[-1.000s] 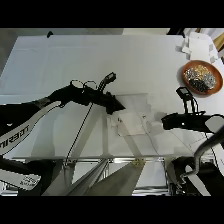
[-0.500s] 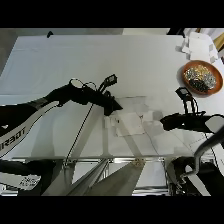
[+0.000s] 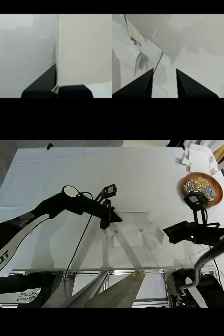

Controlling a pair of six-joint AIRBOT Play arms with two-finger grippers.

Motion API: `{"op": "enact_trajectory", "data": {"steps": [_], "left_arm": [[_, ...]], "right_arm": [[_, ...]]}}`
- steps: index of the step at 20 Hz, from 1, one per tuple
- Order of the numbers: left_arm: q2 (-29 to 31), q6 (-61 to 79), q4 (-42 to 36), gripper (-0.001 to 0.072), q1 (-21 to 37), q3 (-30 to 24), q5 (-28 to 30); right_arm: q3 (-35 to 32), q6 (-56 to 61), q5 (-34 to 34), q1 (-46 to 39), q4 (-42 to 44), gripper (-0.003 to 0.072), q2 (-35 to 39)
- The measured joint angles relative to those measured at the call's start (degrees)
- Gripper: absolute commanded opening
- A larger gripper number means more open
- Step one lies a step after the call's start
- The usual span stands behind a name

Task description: Fold the box and place the chain.

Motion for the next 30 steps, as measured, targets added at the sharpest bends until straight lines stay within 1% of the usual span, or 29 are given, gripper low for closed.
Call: {"op": "enact_trajectory", "data": {"steps": [2,5,9,13,17,22,30], "left_arm": [[2.38,-1.49,1.97,-0.0006,-1.22,-1.6,-0.2],[6.4,-0.81,2.01,-0.0002,-3.8,-6.67,4.85],[7.61,3.96,-0.68,0.0006,-5.2,-10.91,9.99],[5.53,6.43,-3.21,0.0004,-5.6,-12.17,15.58],[2.47,10.69,-7.28,0.0004,-5.68,-12.52,18.78],[-0.85,14.95,-9.22,0.0004,-5.73,-12.59,20.46],[-1.97,22.49,-9.94,0.0003,-5.73,-12.44,20.98]], "right_arm": [[0.39,0.02,2.27,0.0,-0.52,0.0317,2.64],[0.66,0.22,4.63,0.0,-0.87,0.0316,4.94],[0.79,0.24,5.46,0.0,-1.07,0.0316,6.01],[0.79,0.24,5.25,0.0,-1.16,0.0316,6.27],[0.79,0.26,4.42,0.0,-1.18,0.0316,6.36],[0.76,0.26,3.39,0.0,-1.18,0.0316,6.36],[0.76,0.26,2.91,0.0,-1.18,0.0316,6.36]]}}
